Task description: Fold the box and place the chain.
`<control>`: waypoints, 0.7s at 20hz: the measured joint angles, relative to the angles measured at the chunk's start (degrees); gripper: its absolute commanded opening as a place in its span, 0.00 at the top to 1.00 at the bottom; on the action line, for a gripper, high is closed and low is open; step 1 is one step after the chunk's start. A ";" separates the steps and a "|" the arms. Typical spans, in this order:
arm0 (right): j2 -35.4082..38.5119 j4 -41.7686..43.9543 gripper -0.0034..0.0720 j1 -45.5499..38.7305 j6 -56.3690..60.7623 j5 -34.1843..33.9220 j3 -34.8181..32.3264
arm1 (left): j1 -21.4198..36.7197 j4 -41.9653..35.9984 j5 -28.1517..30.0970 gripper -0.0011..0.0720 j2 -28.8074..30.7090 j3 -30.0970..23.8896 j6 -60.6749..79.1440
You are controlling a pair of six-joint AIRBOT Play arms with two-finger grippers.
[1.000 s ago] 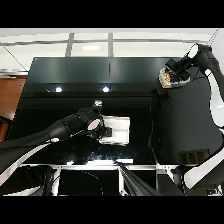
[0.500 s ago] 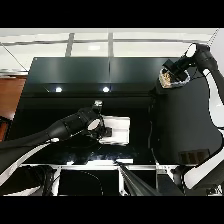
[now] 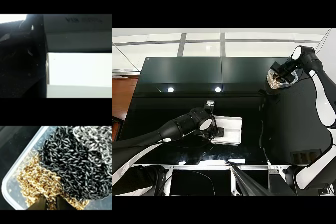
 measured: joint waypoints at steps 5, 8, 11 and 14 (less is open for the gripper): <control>4.48 -0.11 0.94 -1.33 -6.88 0.42 0.00 | 0.00 0.00 0.00 0.94 0.00 0.00 -0.02; 10.29 0.79 0.94 -2.47 -13.77 0.83 -0.02 | 0.00 0.00 0.00 0.94 0.00 0.00 0.00; 17.62 3.28 0.94 -3.43 -20.26 0.22 -0.02 | 0.00 0.00 0.00 0.94 0.00 0.00 0.00; 25.92 6.73 0.94 -3.82 -26.45 -1.46 -0.02 | 0.00 0.00 0.00 0.94 0.00 0.00 -0.02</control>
